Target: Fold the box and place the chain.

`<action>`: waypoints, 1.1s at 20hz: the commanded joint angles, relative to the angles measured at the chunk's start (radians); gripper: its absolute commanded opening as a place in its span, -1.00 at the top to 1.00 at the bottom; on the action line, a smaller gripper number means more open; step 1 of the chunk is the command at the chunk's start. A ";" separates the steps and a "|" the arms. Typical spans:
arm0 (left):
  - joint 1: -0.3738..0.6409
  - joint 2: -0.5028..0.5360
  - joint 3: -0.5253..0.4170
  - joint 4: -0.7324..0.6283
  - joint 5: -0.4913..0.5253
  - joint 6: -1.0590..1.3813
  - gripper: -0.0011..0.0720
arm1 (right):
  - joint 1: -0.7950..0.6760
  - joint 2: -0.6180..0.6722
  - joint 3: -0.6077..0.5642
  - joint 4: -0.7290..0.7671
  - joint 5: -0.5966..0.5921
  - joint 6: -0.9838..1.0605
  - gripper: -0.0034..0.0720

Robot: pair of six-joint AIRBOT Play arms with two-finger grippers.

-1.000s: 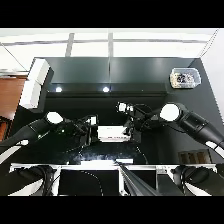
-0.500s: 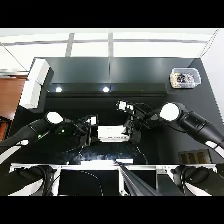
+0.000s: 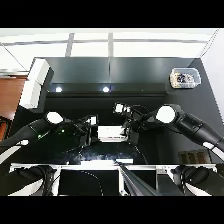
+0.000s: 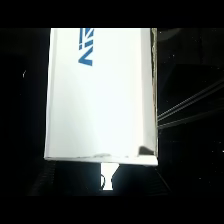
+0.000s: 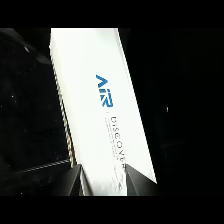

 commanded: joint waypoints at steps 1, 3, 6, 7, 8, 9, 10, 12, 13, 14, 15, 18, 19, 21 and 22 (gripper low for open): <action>0.000 -0.001 0.000 0.000 0.000 0.000 -0.23 | 0.005 0.000 0.001 -0.004 -0.010 0.006 0.09; 0.000 -0.001 0.000 0.000 0.000 0.000 -0.23 | 0.005 0.000 0.001 -0.004 -0.008 0.006 0.09; 0.000 -0.001 0.000 0.000 0.000 0.000 -0.23 | 0.005 0.000 0.001 -0.004 -0.005 0.006 0.09; 0.000 -0.001 0.000 0.000 0.000 0.000 -0.23 | 0.006 0.000 0.001 -0.005 -0.003 0.006 0.09; 0.000 -0.001 0.000 0.000 0.000 0.000 -0.24 | 0.006 0.000 0.001 -0.011 -0.002 0.006 0.09; 0.000 -0.001 0.000 0.000 0.000 0.000 -0.23 | 0.007 0.000 0.001 -0.027 0.005 0.006 0.09; 0.000 -0.001 0.000 0.000 0.000 0.000 -0.23 | 0.010 0.000 0.001 -0.046 0.009 0.010 0.09; 0.000 -0.001 0.000 0.000 0.000 0.000 -0.23 | 0.021 0.000 0.001 -0.057 0.005 0.018 0.09; 0.000 -0.001 0.000 0.000 0.000 0.000 -0.23 | 0.026 0.000 0.001 -0.057 0.002 0.021 0.09; 0.000 -0.001 0.000 0.000 0.000 0.000 -0.23 | 0.029 0.000 0.001 -0.065 -0.002 0.029 0.09; 0.000 -0.001 0.000 0.000 0.000 0.000 -0.23 | 0.031 0.000 0.001 -0.071 -0.004 0.037 0.09; 0.000 -0.001 0.000 0.000 0.000 0.000 -0.23 | 0.030 0.000 0.001 -0.071 -0.004 0.037 0.09; 0.000 -0.001 0.000 0.000 0.000 0.000 -0.23 | 0.030 0.000 0.001 -0.071 -0.003 0.037 0.10; 0.000 -0.001 0.000 0.000 0.000 0.000 -0.23 | 0.030 0.000 0.001 -0.071 -0.003 0.037 0.41; 0.000 -0.001 0.000 0.000 0.000 0.000 -0.23 | 0.030 0.000 0.001 -0.070 -0.004 0.037 0.41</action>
